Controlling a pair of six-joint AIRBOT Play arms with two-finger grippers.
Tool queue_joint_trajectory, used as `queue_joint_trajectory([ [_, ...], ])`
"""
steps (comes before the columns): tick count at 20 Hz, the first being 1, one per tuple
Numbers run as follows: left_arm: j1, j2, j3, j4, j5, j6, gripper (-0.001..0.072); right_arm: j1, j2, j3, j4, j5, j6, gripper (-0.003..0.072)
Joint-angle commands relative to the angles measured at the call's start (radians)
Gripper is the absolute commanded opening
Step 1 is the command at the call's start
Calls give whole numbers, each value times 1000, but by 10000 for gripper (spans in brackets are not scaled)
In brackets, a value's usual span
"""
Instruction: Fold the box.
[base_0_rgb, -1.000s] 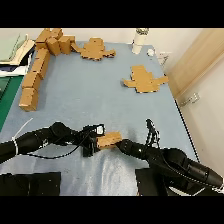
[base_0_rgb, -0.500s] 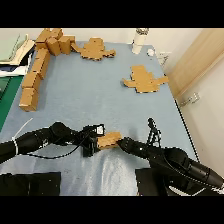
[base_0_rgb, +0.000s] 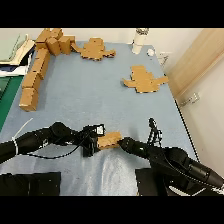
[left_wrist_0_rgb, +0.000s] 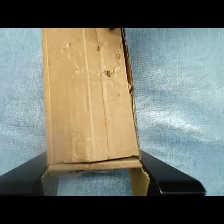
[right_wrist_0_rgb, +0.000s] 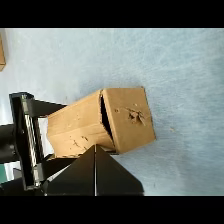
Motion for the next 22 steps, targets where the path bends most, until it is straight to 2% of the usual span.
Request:
queue_joint_trajectory([
  [1, 0, 0, 0, 0, 0, 0, 212, 0, -1, 0, 0, -37, 0, 1],
  [5, 0, 0, 0, 0, 0, 0, 213, 0, 2, 0, 0, -23, 0, 1],
  [9, 0, 0, 0, 0, 0, 0, 213, 0, 48, 1, 0, 66, 0, 1],
  [14, 0, 0, 0, 0, 0, 0, 212, -29, 85, 1, -87, 89, 0, 1],
  [18, 0, 0, 0, 0, 0, 0, 212, -83, 29, 40, -137, -4, -2, 1],
  [20, 0, 0, 0, 0, 0, 0, 212, -104, -31, 113, -219, -65, -18, 1],
  [22, 0, 0, 0, 0, 0, 0, 212, -140, -129, 235, -291, -168, -69, 1],
])
